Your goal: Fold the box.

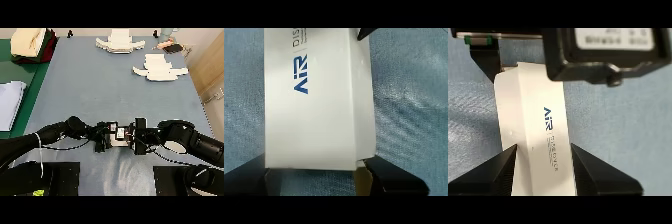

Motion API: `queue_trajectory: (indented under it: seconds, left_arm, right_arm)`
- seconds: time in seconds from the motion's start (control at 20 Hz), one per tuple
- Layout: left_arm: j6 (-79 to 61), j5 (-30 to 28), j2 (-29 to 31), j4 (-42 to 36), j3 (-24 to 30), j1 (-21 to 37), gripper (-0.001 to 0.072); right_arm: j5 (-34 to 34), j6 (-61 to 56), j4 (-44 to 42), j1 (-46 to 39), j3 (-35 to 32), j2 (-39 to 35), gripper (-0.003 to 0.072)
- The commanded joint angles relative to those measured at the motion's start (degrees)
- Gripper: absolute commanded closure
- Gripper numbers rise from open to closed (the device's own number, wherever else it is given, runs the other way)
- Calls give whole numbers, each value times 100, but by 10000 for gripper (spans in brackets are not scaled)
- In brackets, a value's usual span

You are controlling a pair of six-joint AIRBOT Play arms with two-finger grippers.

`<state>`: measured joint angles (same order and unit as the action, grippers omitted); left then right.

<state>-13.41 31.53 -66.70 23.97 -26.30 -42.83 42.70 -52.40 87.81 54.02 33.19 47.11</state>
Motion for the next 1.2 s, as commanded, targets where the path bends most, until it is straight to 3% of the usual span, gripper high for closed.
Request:
queue_trajectory:
  seconds: [0.0,0.85,1.0,1.15]
  left_arm:
    - [-4,11,-2,4,-4,0,185]
    - [-4,11,-2,4,-4,0,185]
    - [-4,11,-2,4,-4,0,185]
    - [-4,11,-2,4,-4,0,185]
  right_arm:
    - [-96,-4,118,4,7,-39,177]
    - [-363,-4,422,2,28,-142,186]
    - [-356,-4,420,2,11,-133,287]
    - [-297,-4,376,4,4,-35,287]
